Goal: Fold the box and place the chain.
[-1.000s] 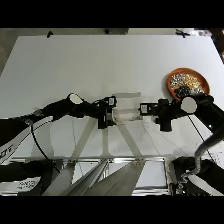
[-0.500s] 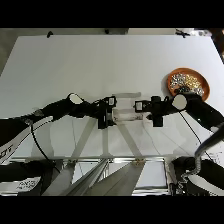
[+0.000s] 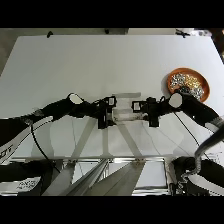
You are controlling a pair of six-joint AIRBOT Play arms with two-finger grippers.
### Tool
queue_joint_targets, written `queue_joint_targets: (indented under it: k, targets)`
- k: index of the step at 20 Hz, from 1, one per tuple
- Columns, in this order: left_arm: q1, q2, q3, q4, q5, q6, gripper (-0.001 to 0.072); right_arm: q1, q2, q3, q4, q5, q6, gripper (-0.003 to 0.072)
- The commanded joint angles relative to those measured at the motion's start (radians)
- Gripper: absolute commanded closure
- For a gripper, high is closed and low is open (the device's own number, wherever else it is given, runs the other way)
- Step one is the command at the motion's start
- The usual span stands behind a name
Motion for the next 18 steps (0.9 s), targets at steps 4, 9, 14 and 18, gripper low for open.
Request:
queue_joint_targets:
  k: [4,9,14,18]
  targets:
    - [0.0,0.0,0.0,0.0,0.0,0.0,0.0343,0.004,-0.002,0.0,0.089,0.007,-0.064,0.0536]
    - [0.0,0.0,0.0,0.0,0.0,0.0,0.0343,0.055,-0.002,0.0,0.093,-0.044,-0.064,0.0536]
    - [0.0,0.0,0.0,0.0,0.0,0.0,0.0343,0.064,-0.002,0.0,0.094,-0.059,-0.064,0.0582]
    - [0.0,0.0,0.0,0.0,0.0,0.0,0.0343,0.064,-0.002,0.0,0.09,-0.058,-0.064,0.0592]
